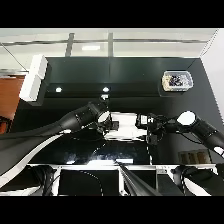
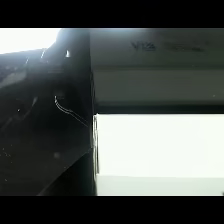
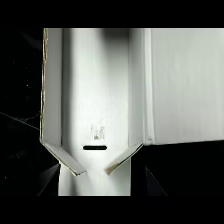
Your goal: Fold the box and place the chain.
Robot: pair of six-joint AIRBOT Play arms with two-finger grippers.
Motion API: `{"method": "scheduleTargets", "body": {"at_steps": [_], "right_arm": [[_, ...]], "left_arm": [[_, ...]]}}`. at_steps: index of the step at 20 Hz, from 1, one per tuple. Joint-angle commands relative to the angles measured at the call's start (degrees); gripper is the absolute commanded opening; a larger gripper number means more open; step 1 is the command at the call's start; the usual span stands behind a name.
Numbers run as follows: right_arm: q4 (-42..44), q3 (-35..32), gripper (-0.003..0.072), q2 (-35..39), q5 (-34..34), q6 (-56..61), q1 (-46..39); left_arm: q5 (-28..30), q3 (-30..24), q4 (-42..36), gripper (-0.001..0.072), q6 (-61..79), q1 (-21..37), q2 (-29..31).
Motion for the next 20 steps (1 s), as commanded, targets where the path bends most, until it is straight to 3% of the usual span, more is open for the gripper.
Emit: {"method": "scheduleTargets", "body": {"at_steps": [1,6,8,9,10,11,14,20], "right_arm": [[-0.61,0.00,0.0620,0.26,0.37,0.31,-0.15],[2.51,0.00,0.0619,-1.29,-0.85,-2.03,-0.15],[4.02,0.00,0.0424,-2.03,-0.96,-2.97,0.66],[3.85,0.00,0.0424,-2.45,-1.20,-2.95,1.75],[3.87,0.00,0.0355,-2.82,-1.22,-2.93,3.06],[3.85,0.00,0.0117,-3.06,-1.66,-2.60,4.31],[3.93,0.00,0.0126,-3.08,-6.08,1.88,6.05],[10.67,0.00,0.0127,-4.22,-7.63,4.39,7.10]], "left_arm": [[1.49,0.00,0.96,0.0023,0.83,0.09,0.00],[1.60,0.00,0.79,0.0024,0.83,0.09,-0.13],[1.53,0.02,0.74,0.0024,0.83,0.09,-0.13],[1.42,0.02,0.72,0.0024,0.83,0.09,-0.13],[1.38,0.02,0.72,0.0024,0.83,0.09,-0.13],[1.40,0.02,0.59,0.0024,0.83,0.09,-0.13],[1.40,0.02,0.28,0.0024,0.83,0.09,-0.13],[1.86,0.02,-0.81,0.0024,0.83,0.09,-0.13]]}}
